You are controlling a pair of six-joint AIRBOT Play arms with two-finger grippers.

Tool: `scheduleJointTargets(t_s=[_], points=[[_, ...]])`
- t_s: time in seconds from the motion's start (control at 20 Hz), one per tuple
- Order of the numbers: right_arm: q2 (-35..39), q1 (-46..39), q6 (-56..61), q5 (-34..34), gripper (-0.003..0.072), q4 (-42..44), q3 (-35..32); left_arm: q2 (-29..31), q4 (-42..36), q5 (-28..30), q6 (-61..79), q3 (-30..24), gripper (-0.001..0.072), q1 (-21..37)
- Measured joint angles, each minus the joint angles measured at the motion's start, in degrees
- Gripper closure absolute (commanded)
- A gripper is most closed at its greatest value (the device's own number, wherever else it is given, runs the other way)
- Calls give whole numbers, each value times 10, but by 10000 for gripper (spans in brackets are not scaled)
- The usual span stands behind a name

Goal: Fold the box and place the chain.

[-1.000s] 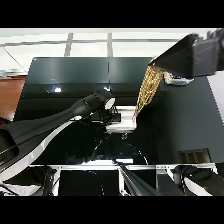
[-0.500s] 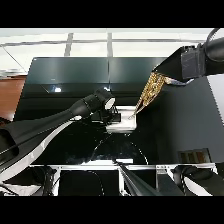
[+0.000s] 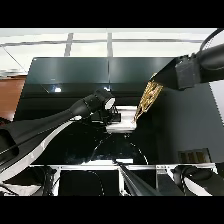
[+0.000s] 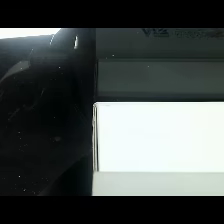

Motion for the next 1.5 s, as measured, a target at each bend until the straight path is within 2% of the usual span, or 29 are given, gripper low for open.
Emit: scheduleJointTargets(t_s=[0.25, 0.7, 0.85, 1.0, 1.05, 1.1, 1.25, 1.4, 1.45, 1.5], points=[[0, 27, 0, -57, 672, -4, -97, 0, 0, 0, 0, 0, 681, 0], [0, 35, 20, -247, 672, 0, -381, 0, 0, 0, 0, 0, 681, 0], [0, 35, 27, -298, 671, 6, -431, 0, 0, 0, 0, 0, 682, 0], [0, 35, 30, -332, 669, 16, -451, 0, 0, 0, 0, 0, 681, 0], [0, 35, 31, -344, 539, 23, -455, 0, 0, 0, 0, 0, 681, 0], [0, 35, 31, -354, 318, 31, -457, 0, 0, 0, 0, 0, 681, 0], [0, 31, 27, -357, 311, 42, -458, 0, -1, 0, 0, 0, 681, 0], [10, -2, 18, -318, 311, 7, -441, 0, -5, 0, 0, 0, 680, 0], [19, -21, 17, -294, 311, -14, -432, 0, -10, 0, 1, 0, 623, 1], [32, -41, 15, -275, 311, -36, -426, 0, -19, -2, 1, 0, 359, 3]])
